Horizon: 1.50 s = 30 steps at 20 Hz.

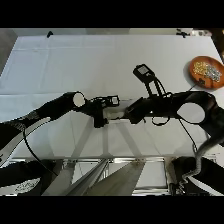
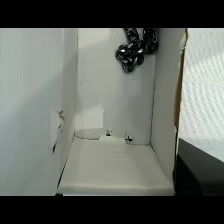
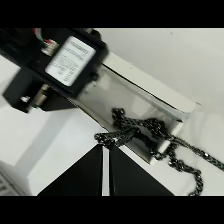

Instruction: Fold the box and place the chain.

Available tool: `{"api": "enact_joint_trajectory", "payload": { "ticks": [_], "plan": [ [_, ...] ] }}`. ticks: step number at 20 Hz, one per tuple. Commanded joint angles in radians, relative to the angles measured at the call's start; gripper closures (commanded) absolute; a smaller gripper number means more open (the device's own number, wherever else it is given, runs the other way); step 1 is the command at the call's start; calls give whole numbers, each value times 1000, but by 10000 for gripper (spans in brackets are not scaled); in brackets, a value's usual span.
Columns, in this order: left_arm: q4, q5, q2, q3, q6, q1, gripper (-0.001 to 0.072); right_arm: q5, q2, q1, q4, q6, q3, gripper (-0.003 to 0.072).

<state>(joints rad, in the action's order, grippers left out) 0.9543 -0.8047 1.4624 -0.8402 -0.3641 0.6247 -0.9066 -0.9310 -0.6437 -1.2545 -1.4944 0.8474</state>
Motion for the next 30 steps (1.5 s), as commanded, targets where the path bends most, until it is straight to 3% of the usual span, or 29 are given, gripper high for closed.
{"api": "enact_joint_trajectory", "payload": {
  "ticks": [1,5,6,8,9,13,17,20,22,25,26,28,30],
  "plan": [
    [0,0,-1,0,0,0,362,9,-72,0,-43,-24,-34,677],
    [0,0,-1,0,0,0,362,59,-220,0,-39,-25,-34,671],
    [0,0,-1,0,0,0,362,62,-235,0,-29,-24,-33,635],
    [0,0,-1,0,0,0,362,70,-237,0,-24,-24,-32,476],
    [0,0,-1,0,0,0,362,70,-237,0,-25,-24,-31,454],
    [0,0,-1,0,0,0,362,23,-218,0,-26,8,-29,454],
    [0,0,-1,0,0,0,362,-154,-114,0,-89,105,-28,456],
    [0,0,-1,0,0,0,362,-365,-67,0,-326,142,-28,453],
    [0,0,-1,0,0,0,362,-399,-66,31,-477,117,-28,453],
    [0,0,-1,0,0,0,362,-313,-72,263,-491,-36,-28,453],
    [0,0,-1,-1,0,0,362,-275,-80,363,-491,-47,-28,424],
    [0,0,-1,0,0,0,362,-160,-106,542,-491,-46,-27,277],
    [0,0,-1,-1,0,0,362,-13,-161,683,-491,-35,-23,277]
  ]
}}
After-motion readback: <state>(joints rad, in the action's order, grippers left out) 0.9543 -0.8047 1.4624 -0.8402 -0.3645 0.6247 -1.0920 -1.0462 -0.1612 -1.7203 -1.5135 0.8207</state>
